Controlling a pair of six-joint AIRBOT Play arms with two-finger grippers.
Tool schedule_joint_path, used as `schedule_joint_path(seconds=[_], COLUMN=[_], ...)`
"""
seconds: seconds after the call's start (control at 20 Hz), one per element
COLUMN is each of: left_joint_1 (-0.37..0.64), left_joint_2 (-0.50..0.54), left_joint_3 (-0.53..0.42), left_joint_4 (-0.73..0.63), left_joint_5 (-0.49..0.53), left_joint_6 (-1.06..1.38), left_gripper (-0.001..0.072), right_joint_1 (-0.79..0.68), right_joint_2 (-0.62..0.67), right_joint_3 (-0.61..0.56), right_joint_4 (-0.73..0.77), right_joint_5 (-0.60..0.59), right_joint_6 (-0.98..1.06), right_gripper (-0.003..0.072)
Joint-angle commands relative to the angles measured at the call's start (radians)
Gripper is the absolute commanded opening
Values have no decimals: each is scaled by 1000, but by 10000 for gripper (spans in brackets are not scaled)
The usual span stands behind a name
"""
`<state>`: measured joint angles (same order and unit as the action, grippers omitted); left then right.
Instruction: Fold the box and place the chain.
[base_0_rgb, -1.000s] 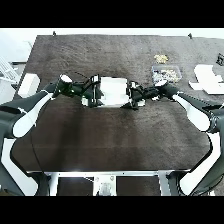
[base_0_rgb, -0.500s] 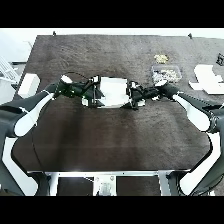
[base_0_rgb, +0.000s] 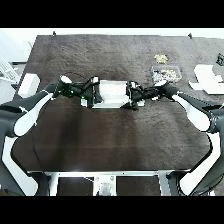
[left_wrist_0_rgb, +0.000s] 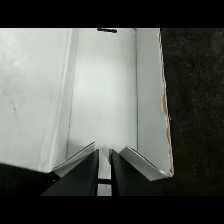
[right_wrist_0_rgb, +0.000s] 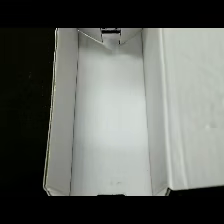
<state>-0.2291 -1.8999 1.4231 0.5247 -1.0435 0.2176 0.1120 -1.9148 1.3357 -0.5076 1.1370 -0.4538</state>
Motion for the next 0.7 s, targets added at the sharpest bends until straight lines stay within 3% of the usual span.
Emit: schedule_joint_path(seconds=[0.0, 0.1, 0.4, 0.65], left_joint_1=[41, 72, 129, 199], left_joint_2=[3, 5, 54, 166], left_joint_3=[4, 6, 2, -3], left_joint_4=[2, -2, -82, -84], left_joint_5=[-65, -126, -279, -237], left_joint_6=[-3, 0, -75, -362], left_gripper=[107, 20, 18, 17], right_joint_1=[0, 0, 0, 0], right_joint_2=[0, 0, 0, 0], right_joint_3=[0, 0, 0, 0], right_joint_4=[-1, -1, -1, -1], right_joint_5=[-2, -2, -2, -2], right_joint_6=[1, 1, 0, 0], right_gripper=[586, 586, 585, 585])
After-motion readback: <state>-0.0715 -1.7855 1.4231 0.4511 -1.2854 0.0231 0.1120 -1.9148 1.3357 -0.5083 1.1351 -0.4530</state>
